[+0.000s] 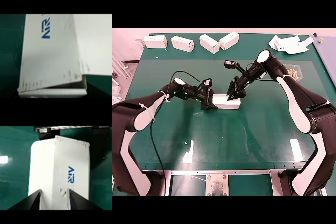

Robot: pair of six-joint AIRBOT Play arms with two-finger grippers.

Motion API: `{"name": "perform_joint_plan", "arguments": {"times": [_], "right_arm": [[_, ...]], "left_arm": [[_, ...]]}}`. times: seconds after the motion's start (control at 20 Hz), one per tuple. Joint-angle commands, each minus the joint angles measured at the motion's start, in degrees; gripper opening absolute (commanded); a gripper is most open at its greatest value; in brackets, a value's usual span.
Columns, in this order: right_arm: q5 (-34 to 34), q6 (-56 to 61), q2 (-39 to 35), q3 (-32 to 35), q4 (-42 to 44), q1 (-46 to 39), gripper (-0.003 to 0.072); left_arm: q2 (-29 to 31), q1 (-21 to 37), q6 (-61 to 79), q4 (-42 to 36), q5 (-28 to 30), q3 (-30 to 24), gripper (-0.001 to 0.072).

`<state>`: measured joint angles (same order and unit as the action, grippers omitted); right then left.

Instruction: Fold the box and place the chain.

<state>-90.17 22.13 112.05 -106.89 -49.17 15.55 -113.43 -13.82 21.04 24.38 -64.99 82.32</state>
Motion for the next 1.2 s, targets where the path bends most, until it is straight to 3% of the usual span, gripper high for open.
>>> {"name": "perform_joint_plan", "arguments": {"times": [0.0,0.8,1.15], "right_arm": [[1.3,0.2,0.0,0.0,-0.8,0.1,0.0421],[5.1,1.2,-2.3,-0.1,-2.5,1.3,0.0368],[3.2,1.2,-2.3,-0.1,-2.6,1.5,0.0369]], "left_arm": [[0.0,0.0,0.0,0.0,0.0,0.0,0.0627],[0.0,0.1,0.0,0.0,0.0,0.0,0.0627],[0.0,0.1,0.0,0.0,0.0,0.0,0.0627]]}}
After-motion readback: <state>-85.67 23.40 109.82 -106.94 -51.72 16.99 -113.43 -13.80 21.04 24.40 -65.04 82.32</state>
